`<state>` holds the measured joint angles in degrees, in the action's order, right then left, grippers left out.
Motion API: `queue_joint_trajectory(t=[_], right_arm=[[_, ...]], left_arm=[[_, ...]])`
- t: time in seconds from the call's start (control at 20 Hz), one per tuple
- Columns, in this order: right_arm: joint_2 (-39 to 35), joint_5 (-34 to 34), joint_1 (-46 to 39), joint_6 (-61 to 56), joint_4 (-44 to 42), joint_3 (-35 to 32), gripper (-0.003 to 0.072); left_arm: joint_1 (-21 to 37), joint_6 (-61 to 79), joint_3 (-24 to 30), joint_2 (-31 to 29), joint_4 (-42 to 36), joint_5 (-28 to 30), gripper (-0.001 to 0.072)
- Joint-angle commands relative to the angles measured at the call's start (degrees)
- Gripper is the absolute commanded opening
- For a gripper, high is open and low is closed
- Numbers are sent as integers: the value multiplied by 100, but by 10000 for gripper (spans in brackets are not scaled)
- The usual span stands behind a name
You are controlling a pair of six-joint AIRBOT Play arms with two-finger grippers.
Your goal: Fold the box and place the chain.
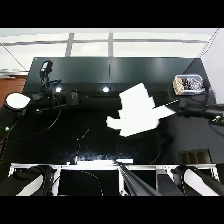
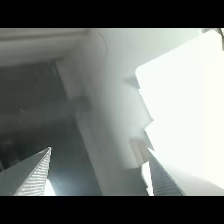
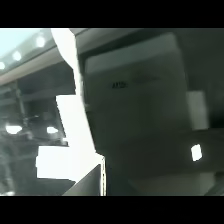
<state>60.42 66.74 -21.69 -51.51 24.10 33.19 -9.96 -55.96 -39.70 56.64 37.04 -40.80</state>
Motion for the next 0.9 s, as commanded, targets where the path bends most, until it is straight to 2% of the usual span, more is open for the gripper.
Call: queue_joint_trajectory(t=[0.0, 0.1, 0.25, 0.4, 0.55, 0.75, 0.85], right_arm=[[-1292, -1685, 1375, -11, -496, -1200, 25], [-1696, -2035, 1917, 669, -599, -1530, 25], [-1808, -2135, 2640, 1510, -560, -1620, 25], [-1808, -2483, 3001, 1578, -564, -1620, 26], [-1808, -2483, 3086, 1578, -568, -1620, 25], [-1808, -2479, 3086, 1576, -566, -1620, 25], [-1808, -2479, 3086, 1574, -568, -1620, 26]], left_arm=[[-2, 2, 0, 11, -28, -807, 709], [-4, -20, 0, 83, -28, -1078, 708], [2, -636, 0, 509, 0, -1456, 709], [2, -682, 0, 1161, -4, -1996, 709], [-44, -498, 0, 1759, -151, -2061, 709], [-116, 981, 0, 2347, -1589, -2288, 709], [-297, 1298, -63, 2616, -1733, -2284, 709]])
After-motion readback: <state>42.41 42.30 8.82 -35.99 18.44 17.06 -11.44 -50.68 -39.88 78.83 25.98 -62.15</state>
